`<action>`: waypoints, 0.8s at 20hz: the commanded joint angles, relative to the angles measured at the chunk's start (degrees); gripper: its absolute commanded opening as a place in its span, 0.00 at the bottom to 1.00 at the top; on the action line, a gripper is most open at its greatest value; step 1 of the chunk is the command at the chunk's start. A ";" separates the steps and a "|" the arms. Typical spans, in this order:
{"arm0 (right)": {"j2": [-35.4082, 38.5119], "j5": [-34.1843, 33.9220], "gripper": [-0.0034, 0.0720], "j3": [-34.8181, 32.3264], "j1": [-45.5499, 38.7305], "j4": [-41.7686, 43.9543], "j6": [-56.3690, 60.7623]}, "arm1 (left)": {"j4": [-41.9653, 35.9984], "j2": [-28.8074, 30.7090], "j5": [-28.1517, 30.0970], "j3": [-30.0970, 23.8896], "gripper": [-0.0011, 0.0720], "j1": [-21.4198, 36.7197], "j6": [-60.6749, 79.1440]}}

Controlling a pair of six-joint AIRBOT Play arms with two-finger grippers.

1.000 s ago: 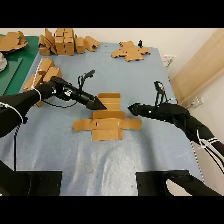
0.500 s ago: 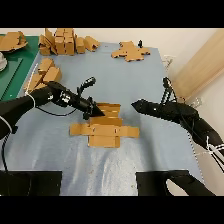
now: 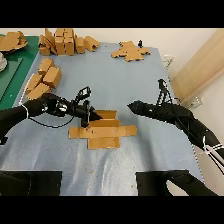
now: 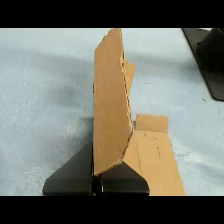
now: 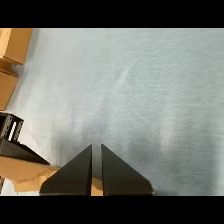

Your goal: Fold the box.

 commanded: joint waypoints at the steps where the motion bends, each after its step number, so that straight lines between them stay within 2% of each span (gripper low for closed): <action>1: -0.59 0.94 0.17 -0.15 0.72 -0.02 0.15 | 1.07 0.20 1.70 -0.94 0.03 -0.81 2.34; 7: -0.66 0.92 0.17 -0.15 0.72 -0.02 0.15 | 4.26 0.20 -1.90 -0.96 0.03 -0.79 0.37; 16: -0.66 -0.02 0.15 -0.15 0.72 -0.24 0.15 | 4.24 0.20 -2.01 -0.96 0.03 -0.79 0.33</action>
